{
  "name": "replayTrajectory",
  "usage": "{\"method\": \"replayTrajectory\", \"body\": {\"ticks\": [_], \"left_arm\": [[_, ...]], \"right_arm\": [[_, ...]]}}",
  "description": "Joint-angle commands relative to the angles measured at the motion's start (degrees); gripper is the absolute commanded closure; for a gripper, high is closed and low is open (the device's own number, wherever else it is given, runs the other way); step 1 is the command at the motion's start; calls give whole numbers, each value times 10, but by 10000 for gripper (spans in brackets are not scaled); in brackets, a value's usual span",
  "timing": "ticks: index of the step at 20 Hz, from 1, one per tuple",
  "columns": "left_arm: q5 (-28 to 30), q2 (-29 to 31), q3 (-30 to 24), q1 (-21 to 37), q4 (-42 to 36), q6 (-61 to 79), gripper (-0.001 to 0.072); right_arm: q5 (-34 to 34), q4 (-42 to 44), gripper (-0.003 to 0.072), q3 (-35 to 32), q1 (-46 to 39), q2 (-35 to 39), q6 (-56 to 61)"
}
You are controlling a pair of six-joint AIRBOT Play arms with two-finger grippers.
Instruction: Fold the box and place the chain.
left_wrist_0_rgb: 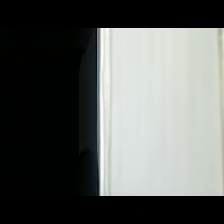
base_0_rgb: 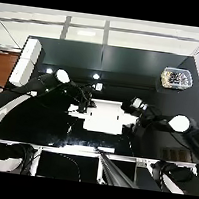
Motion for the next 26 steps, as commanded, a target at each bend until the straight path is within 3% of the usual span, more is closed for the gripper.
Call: {"method": "replayTrajectory", "body": {"ticks": [1, 6, 13, 17, 26], "left_arm": [[-3, 0, 0, -13, 11, -31, 685], [-4, 0, 0, -44, 68, -109, 685], [1, 1, 1, -35, 70, -110, 685], [2, 1, 1, -35, 70, -110, 685], [4, 1, 1, -35, 70, -110, 685]], "right_arm": [[-23, -1, 45, -7, 47, -31, -125], [-14, -44, 46, -7, 46, -34, -127], [34, -35, 46, -8, 46, -34, -127], [6, 14, 46, -25, 55, -34, -128], [-58, 17, 46, -46, 118, -35, -130]]}}
